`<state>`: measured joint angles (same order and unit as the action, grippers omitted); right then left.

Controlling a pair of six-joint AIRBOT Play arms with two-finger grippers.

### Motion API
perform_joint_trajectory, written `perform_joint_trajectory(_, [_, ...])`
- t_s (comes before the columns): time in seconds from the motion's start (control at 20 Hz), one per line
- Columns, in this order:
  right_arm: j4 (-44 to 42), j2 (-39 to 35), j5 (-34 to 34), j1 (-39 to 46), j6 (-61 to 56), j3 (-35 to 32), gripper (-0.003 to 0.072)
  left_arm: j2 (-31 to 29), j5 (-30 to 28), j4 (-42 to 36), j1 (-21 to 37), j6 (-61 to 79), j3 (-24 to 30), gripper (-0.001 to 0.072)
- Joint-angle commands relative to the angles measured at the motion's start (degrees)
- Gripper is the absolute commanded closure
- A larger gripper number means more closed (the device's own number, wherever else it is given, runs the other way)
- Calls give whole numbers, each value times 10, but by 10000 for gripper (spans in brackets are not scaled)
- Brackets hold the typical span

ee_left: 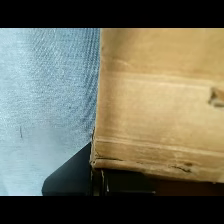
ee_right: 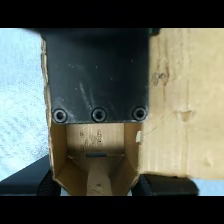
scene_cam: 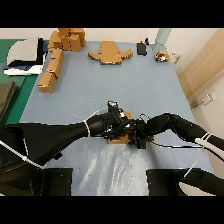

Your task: Fold the box.

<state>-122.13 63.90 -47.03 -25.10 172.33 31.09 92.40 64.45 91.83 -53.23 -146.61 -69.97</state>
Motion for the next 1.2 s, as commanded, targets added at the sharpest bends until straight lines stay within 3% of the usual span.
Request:
perform_joint_trajectory(0.0, [0,0,0,0,0,0,254,0,1,-3,0,2,0,695])
perform_joint_trajectory(0.2, [0,0,0,0,0,0,254,-1,6,-5,0,3,-3,674])
perform_joint_trajectory(0.25, [0,0,0,0,0,0,255,-2,7,-6,0,8,-7,388])
perform_joint_trajectory(0.3, [0,0,0,0,0,0,254,-5,7,-6,0,9,-13,149])
perform_joint_trajectory(0.35, [0,0,0,0,0,0,254,-9,7,-3,2,9,-16,187])
perform_joint_trajectory(0.55, [0,0,0,0,0,0,254,-17,32,-5,15,17,-17,186])
perform_joint_trajectory(1.0, [0,0,0,0,0,0,254,-12,21,-5,14,17,-17,186])
perform_joint_trajectory(1.05, [0,0,0,0,0,0,255,-10,21,-5,14,17,-17,220])
perform_joint_trajectory(1.1, [0,0,0,0,0,0,254,-9,21,-6,14,17,-17,492])
perform_joint_trajectory(1.15, [0,0,0,0,0,0,254,-8,20,-6,14,17,-17,692])
